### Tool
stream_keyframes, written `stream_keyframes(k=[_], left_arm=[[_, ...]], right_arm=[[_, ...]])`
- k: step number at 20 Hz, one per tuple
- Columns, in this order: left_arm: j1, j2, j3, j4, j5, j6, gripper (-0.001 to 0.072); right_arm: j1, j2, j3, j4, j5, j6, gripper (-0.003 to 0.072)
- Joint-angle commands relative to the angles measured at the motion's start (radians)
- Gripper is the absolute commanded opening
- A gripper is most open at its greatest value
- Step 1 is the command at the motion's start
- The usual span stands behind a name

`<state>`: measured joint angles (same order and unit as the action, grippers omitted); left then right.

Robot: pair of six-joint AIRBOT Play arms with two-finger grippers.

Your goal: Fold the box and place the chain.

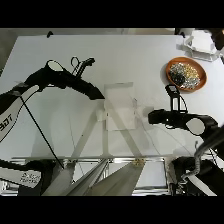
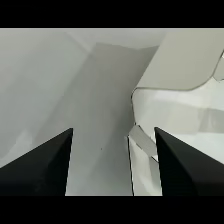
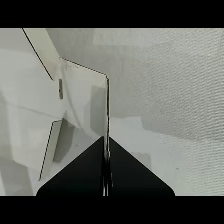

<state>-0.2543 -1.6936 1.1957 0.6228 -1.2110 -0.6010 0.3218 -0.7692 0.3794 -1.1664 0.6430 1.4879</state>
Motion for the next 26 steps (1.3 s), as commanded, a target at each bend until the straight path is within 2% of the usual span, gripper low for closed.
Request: stream_keyframes(k=[1,3,11,12,14,17,21,23,26], left_arm=[[-0.041,-0.038,0.008,-0.070,-0.011,0.091,0.0552],[-0.052,-0.049,0.008,-0.133,0.001,0.134,0.0551],[-0.068,-0.105,0.008,-0.137,0.029,0.156,0.0545],[-0.072,-0.110,0.008,-0.137,0.025,0.165,0.0478],[-0.080,-0.113,0.008,-0.137,0.021,0.191,0.0477],[-0.087,-0.113,0.008,-0.136,0.021,0.211,0.0385],[-0.085,-0.113,0.008,-0.135,0.021,0.216,0.0094],[-0.084,-0.112,0.008,-0.135,0.021,0.238,0.0021],[-0.084,-0.098,0.008,-0.135,0.021,0.271,0.0008]], right_arm=[[0.001,0.001,0.000,0.001,0.001,0.000,0.0012],[0.001,0.001,0.000,0.001,0.001,0.000,0.0012],[0.001,0.001,0.000,0.000,0.001,0.000,0.0012],[0.001,0.001,0.000,0.000,0.001,0.000,0.0012],[0.001,0.001,0.000,0.000,0.001,0.000,0.0012],[0.001,0.001,0.000,0.001,0.001,0.000,0.0012],[0.001,0.001,0.000,0.000,0.001,0.000,0.0012],[0.001,0.001,0.000,0.000,0.001,0.000,0.0012],[0.001,0.001,0.000,0.000,0.001,0.000,0.0012]])
